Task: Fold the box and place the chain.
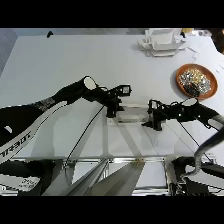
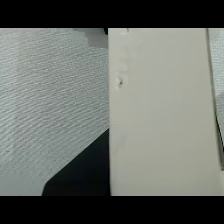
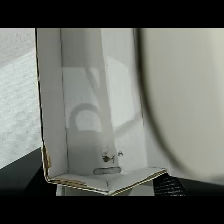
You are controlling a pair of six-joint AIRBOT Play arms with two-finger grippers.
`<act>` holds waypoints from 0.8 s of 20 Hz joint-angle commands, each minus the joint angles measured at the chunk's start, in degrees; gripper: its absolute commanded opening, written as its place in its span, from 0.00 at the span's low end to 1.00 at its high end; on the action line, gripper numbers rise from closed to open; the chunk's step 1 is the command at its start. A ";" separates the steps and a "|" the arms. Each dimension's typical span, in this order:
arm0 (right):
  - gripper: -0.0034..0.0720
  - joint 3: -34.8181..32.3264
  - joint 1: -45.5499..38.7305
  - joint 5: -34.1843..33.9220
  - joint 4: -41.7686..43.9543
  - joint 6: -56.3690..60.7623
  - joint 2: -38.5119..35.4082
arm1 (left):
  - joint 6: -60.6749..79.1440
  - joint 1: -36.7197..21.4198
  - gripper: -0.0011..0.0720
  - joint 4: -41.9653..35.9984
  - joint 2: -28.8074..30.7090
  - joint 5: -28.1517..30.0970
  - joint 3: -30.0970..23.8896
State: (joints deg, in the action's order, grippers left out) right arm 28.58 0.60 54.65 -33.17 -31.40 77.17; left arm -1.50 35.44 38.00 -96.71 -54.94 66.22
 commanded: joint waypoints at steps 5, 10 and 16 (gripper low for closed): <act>0.57 -0.02 0.04 0.02 0.00 0.00 -0.02 | 0.00 0.00 0.03 0.00 0.00 0.04 -0.02; 0.57 -0.02 0.04 0.02 0.02 0.02 -0.02 | 0.02 0.00 0.03 -0.37 0.00 0.44 -0.02; 0.57 -0.02 0.04 0.02 0.00 0.02 -0.02 | 0.00 0.00 0.06 -0.39 0.26 0.07 -0.02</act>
State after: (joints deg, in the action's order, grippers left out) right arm 28.58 0.60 54.65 -33.15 -31.33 77.17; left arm -1.52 35.44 37.80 -96.66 -54.70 66.19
